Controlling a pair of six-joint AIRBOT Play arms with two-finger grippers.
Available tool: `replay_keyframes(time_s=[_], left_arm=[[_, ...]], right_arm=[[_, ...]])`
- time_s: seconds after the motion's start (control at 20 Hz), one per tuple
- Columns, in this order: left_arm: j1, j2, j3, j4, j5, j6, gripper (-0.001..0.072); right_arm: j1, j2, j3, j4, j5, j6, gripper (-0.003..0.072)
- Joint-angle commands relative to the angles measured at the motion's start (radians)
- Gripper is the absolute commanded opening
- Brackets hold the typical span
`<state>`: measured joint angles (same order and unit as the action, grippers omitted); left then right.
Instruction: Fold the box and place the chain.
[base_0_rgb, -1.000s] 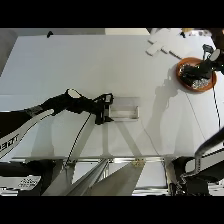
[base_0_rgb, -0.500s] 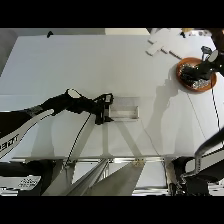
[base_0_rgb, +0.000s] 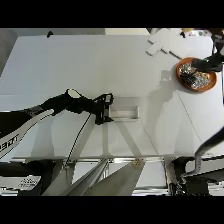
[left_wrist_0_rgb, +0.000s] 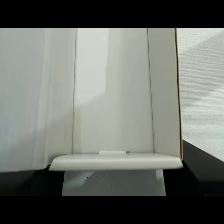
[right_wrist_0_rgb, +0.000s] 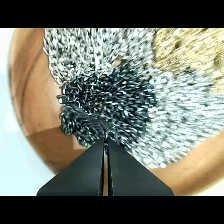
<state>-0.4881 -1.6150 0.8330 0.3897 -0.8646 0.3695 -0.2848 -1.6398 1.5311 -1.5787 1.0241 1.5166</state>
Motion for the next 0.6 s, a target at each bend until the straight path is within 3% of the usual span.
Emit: replay_keyframes(time_s=[0.0,0.2,0.35,0.55], left_arm=[[0.000,0.001,0.000,0.000,0.000,0.000,0.0206],[0.000,0.001,0.000,0.000,0.000,0.000,0.0206],[0.000,0.001,0.000,0.000,0.000,0.000,0.0206],[0.000,0.001,0.000,0.000,0.000,0.000,0.0206]], right_arm=[[0.006,0.104,0.000,0.014,0.077,-0.073,0.0016],[0.023,0.267,0.000,0.122,0.235,-0.160,0.0016],[0.050,0.416,0.000,0.256,0.297,-0.208,0.0016],[0.138,0.594,0.000,0.311,0.386,-0.213,0.0017]])
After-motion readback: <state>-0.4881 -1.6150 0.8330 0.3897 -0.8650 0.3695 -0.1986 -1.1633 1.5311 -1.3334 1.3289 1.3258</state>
